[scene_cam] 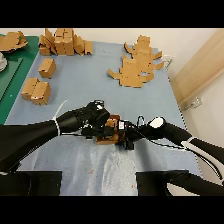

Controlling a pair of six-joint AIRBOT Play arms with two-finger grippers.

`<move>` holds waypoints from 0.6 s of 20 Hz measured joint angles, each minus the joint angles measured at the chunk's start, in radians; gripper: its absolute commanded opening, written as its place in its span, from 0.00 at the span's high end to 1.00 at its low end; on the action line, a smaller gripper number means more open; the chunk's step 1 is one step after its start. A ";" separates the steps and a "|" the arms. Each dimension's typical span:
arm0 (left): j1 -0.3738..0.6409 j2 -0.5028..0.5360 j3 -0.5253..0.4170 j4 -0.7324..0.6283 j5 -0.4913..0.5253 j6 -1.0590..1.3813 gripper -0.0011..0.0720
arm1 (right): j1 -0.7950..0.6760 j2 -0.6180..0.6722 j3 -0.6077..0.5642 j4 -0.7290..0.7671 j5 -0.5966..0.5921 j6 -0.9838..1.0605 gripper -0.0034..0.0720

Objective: Fold the box.

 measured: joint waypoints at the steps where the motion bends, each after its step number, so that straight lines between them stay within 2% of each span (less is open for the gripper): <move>1: 0.000 -0.011 0.000 0.003 0.000 -0.001 0.38 | 0.000 0.000 0.000 0.000 0.000 0.000 0.33; 8: 0.000 -0.040 0.000 0.024 -0.001 -0.007 0.38 | 0.000 0.000 0.000 0.000 0.000 0.000 0.33; 9: 0.000 -0.042 0.000 0.026 -0.002 -0.009 0.40 | 0.000 0.000 0.000 0.000 0.000 0.000 0.33; 10: 0.000 -0.042 0.000 0.030 -0.002 -0.014 0.46 | 0.000 0.000 0.000 0.000 0.000 0.000 0.33; 12: 0.000 -0.043 0.000 0.035 -0.003 -0.020 0.46 | 0.000 0.000 0.000 0.000 0.000 0.000 0.33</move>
